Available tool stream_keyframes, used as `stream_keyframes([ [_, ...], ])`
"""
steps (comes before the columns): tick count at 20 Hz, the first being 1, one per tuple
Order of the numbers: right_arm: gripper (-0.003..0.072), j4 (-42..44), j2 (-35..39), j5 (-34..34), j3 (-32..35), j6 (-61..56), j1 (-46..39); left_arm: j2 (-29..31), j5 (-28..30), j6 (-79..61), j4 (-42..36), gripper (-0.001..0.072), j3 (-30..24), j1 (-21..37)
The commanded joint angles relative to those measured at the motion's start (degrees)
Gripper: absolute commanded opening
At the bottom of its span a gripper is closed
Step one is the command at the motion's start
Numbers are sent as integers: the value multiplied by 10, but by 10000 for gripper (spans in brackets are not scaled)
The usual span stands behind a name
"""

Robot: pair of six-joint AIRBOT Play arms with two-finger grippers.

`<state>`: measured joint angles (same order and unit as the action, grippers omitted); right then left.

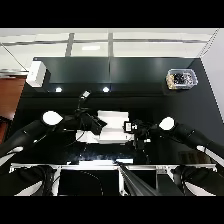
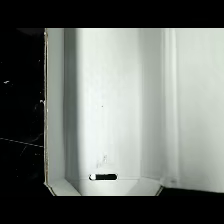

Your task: Fold the box and place the chain.

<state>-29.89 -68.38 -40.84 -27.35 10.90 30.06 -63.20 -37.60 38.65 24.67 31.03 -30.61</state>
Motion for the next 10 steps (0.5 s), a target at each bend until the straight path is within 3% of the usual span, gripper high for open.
stream_keyframes([
  [1, 448, 0, 0, 1, 0, 0, 1, -74, -7, 0, 56, 28, 24, -7],
  [4, 448, 0, 0, 1, 0, 0, 1, -88, -7, 3, 79, 29, 37, -6],
  [6, 448, 0, 0, 1, 0, 0, 1, -80, -42, 3, 121, 51, 56, 3],
  [7, 448, 0, 0, 2, 0, 1, 1, -69, -66, 7, 150, 106, 68, 18],
  [10, 448, 0, 0, 1, 0, 0, 1, -5, -172, 9, 221, 127, 99, 98],
])
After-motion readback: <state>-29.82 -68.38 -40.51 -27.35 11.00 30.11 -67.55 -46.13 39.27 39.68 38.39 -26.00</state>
